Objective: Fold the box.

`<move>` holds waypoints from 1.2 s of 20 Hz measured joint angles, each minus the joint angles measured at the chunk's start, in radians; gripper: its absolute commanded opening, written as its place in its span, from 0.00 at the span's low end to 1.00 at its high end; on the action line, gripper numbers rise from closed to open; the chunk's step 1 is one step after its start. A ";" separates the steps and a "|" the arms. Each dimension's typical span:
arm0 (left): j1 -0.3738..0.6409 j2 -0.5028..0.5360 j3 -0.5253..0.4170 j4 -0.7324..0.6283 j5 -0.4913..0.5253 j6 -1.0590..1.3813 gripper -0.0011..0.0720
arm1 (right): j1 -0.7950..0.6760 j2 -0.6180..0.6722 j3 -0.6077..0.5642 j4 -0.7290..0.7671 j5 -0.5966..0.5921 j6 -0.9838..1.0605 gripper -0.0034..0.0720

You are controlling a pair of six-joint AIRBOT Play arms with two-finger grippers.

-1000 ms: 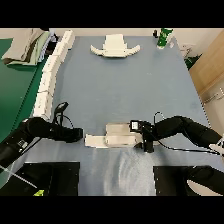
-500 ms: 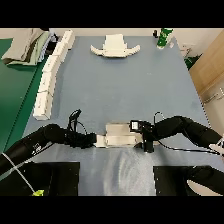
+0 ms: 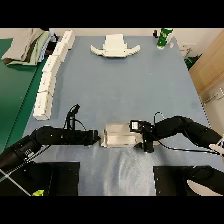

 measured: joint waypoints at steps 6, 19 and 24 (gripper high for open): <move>-0.023 -0.021 0.001 -0.068 0.040 0.040 0.71 | 0.000 0.000 0.000 0.000 0.000 0.000 0.72; -0.148 -0.140 0.063 -0.117 0.097 0.005 0.57 | 0.000 0.000 0.000 0.000 0.000 0.000 0.72; -0.211 -0.205 0.162 0.129 0.084 -0.251 0.49 | 0.000 0.000 0.000 0.000 0.000 0.001 0.72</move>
